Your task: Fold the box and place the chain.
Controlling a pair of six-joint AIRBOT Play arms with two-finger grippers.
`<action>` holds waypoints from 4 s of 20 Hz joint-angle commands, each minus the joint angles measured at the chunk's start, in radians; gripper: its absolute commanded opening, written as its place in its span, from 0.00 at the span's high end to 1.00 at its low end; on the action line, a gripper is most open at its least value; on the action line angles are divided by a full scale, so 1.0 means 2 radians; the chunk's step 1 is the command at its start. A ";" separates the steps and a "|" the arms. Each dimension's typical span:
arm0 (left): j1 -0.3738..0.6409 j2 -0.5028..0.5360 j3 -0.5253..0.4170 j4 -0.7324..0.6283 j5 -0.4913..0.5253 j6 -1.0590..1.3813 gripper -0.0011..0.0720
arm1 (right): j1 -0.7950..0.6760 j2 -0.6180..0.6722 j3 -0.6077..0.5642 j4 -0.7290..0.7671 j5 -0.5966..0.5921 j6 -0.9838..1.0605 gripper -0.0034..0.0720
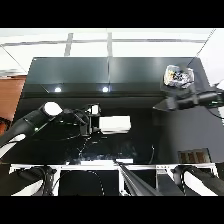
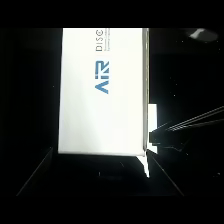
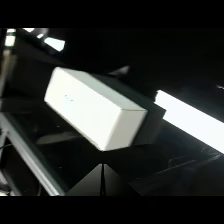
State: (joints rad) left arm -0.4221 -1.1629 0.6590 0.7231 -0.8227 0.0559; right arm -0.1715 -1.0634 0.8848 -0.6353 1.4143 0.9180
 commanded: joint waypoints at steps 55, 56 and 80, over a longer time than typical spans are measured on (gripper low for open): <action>-0.164 -0.157 0.151 0.041 0.039 -0.078 0.03 | -0.049 0.038 -0.040 -0.025 -0.060 -0.016 0.94; -0.164 -0.160 0.151 0.043 0.039 -0.080 0.03 | -0.049 0.038 -0.040 -0.025 -0.060 -0.016 0.94; 0.359 -0.335 0.520 0.327 -0.035 -0.611 0.59 | 0.013 0.038 -0.040 -0.006 -0.184 0.039 0.94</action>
State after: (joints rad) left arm 0.2203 -1.7061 1.5490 1.4094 -0.8833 -1.1625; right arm -0.1707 -0.9886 0.8051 -0.6472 1.1007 0.9642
